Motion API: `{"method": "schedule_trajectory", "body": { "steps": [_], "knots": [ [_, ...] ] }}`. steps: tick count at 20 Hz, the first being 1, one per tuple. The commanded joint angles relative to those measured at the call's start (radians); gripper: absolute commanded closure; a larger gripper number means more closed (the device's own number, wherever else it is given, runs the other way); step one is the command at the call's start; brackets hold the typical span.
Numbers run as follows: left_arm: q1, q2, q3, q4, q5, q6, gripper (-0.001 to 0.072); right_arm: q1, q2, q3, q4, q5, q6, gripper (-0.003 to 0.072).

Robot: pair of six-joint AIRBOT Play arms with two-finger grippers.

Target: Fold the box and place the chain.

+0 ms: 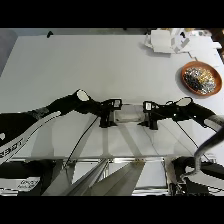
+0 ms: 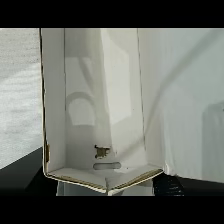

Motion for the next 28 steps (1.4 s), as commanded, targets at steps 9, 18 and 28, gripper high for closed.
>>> {"method": "schedule_trajectory", "body": {
  "steps": [9,18,28],
  "knots": [
    [0.003,-0.013,-0.026,0.034,-0.011,-0.005,0.0498,-0.001,0.0,0.0,0.0,0.0,0.0,0.0279],
    [0.002,-0.013,-0.026,0.033,-0.016,-0.005,0.0498,-0.001,0.0,0.0,0.0,0.0,0.0,0.0279],
    [0.002,-0.013,-0.026,0.033,-0.016,-0.005,0.0498,-0.001,0.0,0.0,0.0,-0.001,-0.001,0.0281]
  ]
}}
